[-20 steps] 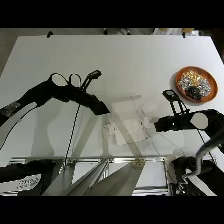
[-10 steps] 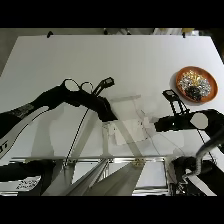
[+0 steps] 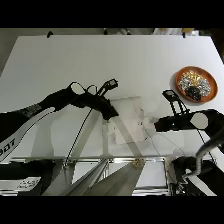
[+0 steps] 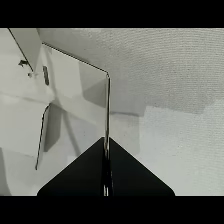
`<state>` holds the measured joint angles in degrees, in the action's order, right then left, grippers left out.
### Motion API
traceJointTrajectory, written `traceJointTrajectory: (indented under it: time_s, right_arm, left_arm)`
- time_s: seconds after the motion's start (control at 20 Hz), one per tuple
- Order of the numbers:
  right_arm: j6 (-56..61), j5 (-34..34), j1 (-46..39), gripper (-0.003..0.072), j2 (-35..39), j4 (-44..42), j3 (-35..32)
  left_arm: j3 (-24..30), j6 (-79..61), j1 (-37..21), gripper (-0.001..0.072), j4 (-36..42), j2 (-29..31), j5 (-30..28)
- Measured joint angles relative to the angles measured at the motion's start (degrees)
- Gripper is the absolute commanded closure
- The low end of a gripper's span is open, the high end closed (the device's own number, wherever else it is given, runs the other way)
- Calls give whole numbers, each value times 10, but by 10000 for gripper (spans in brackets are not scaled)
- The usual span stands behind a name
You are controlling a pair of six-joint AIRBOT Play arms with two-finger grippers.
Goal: Fold the box and place the chain.
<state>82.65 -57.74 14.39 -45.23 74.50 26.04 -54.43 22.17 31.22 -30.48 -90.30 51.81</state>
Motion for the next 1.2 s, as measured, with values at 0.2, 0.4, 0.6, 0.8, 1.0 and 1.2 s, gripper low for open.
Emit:
traceJointTrajectory:
  time_s: [0.2,0.4,0.6,0.8,1.0,1.2]
  right_arm:
    - [0,1,0,614,0,-6,0]
    - [-1,0,0,389,1,-21,9]
    - [-5,-1,0,389,2,-23,45]
    - [-16,-3,0,389,2,-3,83]
    - [-30,-13,0,389,2,17,96]
    - [-36,-16,0,389,2,40,100]
  left_arm:
    - [0,-24,1,701,2,-4,0]
    - [0,-87,1,704,2,-5,-10]
    - [0,-145,6,705,1,-5,-8]
    - [-3,-190,19,707,-1,-5,-4]
    - [-25,-211,29,707,-21,-6,1]
    - [-40,-209,32,705,-42,-6,-4]
